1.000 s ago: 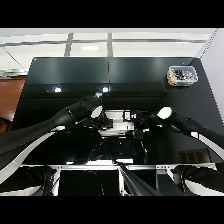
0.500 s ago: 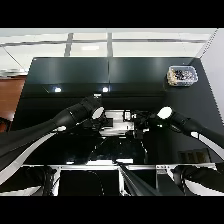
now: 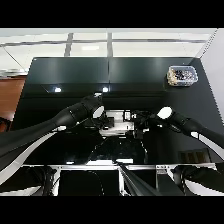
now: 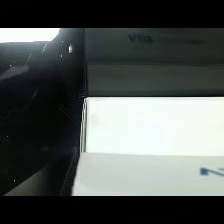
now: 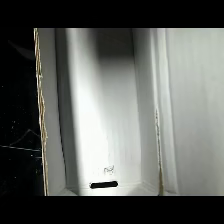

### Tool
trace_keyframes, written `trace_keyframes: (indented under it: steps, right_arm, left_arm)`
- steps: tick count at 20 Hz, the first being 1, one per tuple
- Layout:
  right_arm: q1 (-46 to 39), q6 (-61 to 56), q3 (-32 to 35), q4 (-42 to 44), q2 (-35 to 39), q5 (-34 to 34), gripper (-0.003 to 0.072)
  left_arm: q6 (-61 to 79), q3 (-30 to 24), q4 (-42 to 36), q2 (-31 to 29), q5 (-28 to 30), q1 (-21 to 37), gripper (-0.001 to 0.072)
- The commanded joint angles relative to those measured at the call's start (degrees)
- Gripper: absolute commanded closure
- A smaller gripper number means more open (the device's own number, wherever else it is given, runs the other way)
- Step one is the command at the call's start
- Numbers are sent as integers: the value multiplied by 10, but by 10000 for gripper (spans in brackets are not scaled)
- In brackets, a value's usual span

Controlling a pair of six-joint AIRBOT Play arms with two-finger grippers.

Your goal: Fold the box and place the chain.

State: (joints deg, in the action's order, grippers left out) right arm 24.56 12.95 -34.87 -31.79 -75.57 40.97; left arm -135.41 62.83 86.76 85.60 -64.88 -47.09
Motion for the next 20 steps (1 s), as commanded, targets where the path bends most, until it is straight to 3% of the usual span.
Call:
trace_keyframes:
  steps: [1, 5, 6, 9, 11, 20]
  right_arm:
    - [0, 0, 0, 0, 0, 0, 662]
    - [0, 0, 0, 0, 0, 0, 662]
    - [0, 0, 0, 0, 0, 0, 663]
    - [0, 0, 0, 0, 0, 0, 662]
    - [0, 0, 0, 0, 0, 0, 663]
    - [0, 0, 0, 0, 0, 0, 662]
  left_arm:
    - [1, 3, 12, 7, -13, 0, 350]
    - [1, 3, 13, 11, -17, 0, 368]
    - [1, 3, 13, 11, -16, 0, 453]
    - [1, 3, 13, 11, -4, 0, 492]
    - [2, 3, 13, 11, -1, 0, 686]
    - [2, 3, 10, 11, 5, 0, 680]
